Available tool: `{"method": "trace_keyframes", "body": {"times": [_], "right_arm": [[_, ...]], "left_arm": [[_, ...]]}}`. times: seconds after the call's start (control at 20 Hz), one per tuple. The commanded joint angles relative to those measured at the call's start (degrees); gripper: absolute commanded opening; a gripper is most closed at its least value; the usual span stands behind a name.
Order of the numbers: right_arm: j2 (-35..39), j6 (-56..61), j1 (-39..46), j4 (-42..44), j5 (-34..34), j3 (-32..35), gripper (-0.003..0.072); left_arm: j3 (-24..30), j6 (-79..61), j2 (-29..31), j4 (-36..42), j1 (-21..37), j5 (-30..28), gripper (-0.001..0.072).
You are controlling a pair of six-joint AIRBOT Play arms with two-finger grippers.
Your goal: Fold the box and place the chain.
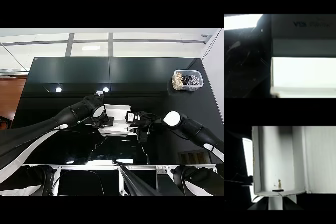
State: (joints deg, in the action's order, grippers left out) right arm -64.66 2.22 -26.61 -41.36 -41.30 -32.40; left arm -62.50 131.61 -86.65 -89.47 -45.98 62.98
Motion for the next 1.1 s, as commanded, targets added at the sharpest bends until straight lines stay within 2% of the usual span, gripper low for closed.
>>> {"method": "trace_keyframes", "body": {"times": [0.0, 0.15, 0.5, 0.6, 0.65, 0.7, 0.75, 0.8, 0.85, 0.95, 1.05], "right_arm": [[-0.4, 0.1, -0.1, 4.7, 1.7, 0.0, 0.0194], [-2.3, 0.1, -0.3, 11.9, 1.9, 0.0, 0.0196], [-3.7, 0.6, -2.9, 12.0, 2.4, 0.0, 0.0195], [-3.7, 0.6, -4.0, 11.9, 4.5, 0.0, 0.0196], [-3.7, 0.6, -4.3, 11.9, 5.9, 0.0, 0.0233], [-3.7, 0.6, -4.6, 12.0, 7.1, 0.0, 0.0405], [-3.7, 0.6, -4.6, 12.0, 7.8, 0.0, 0.0429], [-3.7, 0.7, -4.6, 12.0, 8.3, 0.0, 0.0247], [-3.7, 1.4, -4.6, 11.9, 8.7, 0.0, 0.0188], [-3.7, 3.8, -4.6, 11.8, 8.6, 0.0, 0.0366], [-3.7, 9.8, -4.5, 8.7, 8.5, 0.0, 0.0130]], "left_arm": [[0.0, 0.0, 0.0, 0.2, 0.0, -0.2, 0.0027], [0.0, 0.0, 0.0, 0.2, 0.0, -0.2, 0.0028], [0.0, 0.0, 0.0, 0.2, 0.0, -0.1, 0.0028], [0.0, 0.0, 0.0, 0.2, 0.0, -0.2, 0.0028], [0.0, 0.0, 0.0, 0.2, 0.0, -0.2, 0.0028], [0.0, 0.0, 0.0, 0.2, 0.0, -0.1, 0.0028], [0.0, 0.0, 0.0, 0.2, 0.0, -0.1, 0.0028], [0.0, 0.0, 0.0, 0.2, 0.0, -0.1, 0.0028], [0.0, 0.0, 0.0, 0.2, 0.0, -0.1, 0.0028], [0.0, 0.0, 0.0, 0.2, 0.0, -0.1, 0.0028], [0.0, 0.0, 0.0, 0.2, 0.0, -0.2, 0.0028]]}}
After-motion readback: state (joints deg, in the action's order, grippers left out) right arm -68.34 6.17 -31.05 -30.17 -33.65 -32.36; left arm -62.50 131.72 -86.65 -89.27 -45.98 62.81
